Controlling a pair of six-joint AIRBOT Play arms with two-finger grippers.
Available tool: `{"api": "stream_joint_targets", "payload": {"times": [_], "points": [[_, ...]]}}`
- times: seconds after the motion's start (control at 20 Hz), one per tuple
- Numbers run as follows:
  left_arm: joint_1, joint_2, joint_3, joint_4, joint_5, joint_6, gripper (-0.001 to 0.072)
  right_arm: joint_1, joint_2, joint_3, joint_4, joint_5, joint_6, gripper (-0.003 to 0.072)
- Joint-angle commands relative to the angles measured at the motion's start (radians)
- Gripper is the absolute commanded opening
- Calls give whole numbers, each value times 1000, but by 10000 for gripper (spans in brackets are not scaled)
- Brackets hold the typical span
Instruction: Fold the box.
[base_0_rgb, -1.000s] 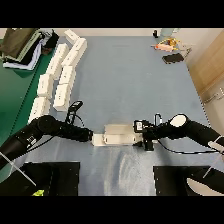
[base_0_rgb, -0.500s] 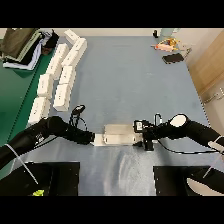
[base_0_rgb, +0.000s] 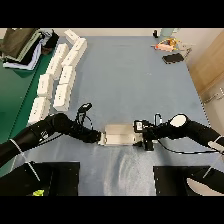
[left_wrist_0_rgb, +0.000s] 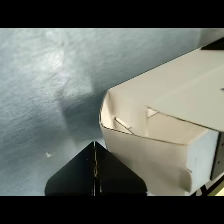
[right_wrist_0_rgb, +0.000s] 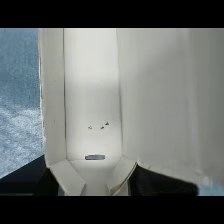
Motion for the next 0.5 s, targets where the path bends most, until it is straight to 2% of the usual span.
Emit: {"api": "stream_joint_targets", "payload": {"times": [0.0,0.25,0.45], "points": [[-1,-2,36,6,-47,10,14,1,1,0,0,0,0,523],[0,-2,46,32,-85,-9,15,1,1,0,0,0,0,523],[70,-2,95,80,-160,-29,16,1,1,0,0,0,0,523]]}}
